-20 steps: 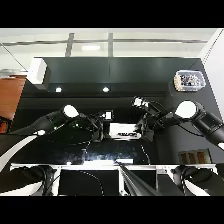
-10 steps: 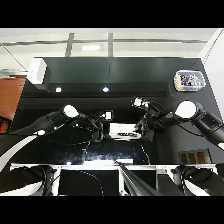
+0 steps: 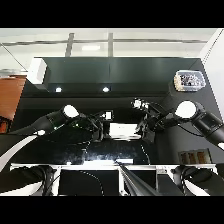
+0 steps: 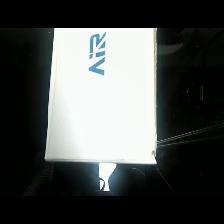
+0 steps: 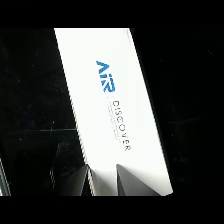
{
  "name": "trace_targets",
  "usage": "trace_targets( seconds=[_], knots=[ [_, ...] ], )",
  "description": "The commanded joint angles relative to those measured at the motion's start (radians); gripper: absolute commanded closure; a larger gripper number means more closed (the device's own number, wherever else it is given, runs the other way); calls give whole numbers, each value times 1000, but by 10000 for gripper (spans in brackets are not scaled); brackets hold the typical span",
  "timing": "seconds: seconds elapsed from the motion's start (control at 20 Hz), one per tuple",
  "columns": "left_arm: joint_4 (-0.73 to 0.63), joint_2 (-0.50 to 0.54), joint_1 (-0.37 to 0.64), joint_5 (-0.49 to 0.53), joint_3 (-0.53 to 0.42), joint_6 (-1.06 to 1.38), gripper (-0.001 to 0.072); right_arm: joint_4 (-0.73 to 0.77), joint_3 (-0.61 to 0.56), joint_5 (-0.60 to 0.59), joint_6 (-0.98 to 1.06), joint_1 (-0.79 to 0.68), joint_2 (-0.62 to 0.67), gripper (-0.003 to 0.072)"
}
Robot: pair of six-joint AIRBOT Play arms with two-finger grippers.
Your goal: Fold the box and place the chain.
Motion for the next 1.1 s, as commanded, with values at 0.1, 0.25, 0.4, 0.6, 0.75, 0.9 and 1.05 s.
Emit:
trace_targets(
  seconds=[0.1, 0.25, 0.4, 0.6, 0.75, 0.9, 1.05],
  knots=[
    [0, 0, 0, 0, 0, 0, 359, -6, 0, 3, 3, 0, 0, 496],
    [0, 0, 0, 0, 0, 0, 358, -6, 0, 3, 3, 0, 0, 496],
    [0, 0, 0, 0, 0, 0, 358, -5, -2, -3, 11, 0, -5, 496],
    [0, 0, 0, 0, 0, 0, 358, -5, -15, -4, 14, 0, -14, 496],
    [0, 0, 0, 0, 0, 0, 358, -2, -15, -3, 14, 0, -14, 496],
    [0, 0, 0, 0, 0, 0, 358, 21, -14, -9, 29, 0, -14, 496],
    [0, 0, 0, 0, 0, 0, 358, 77, 13, 10, 128, 0, -12, 496]
  ],
)
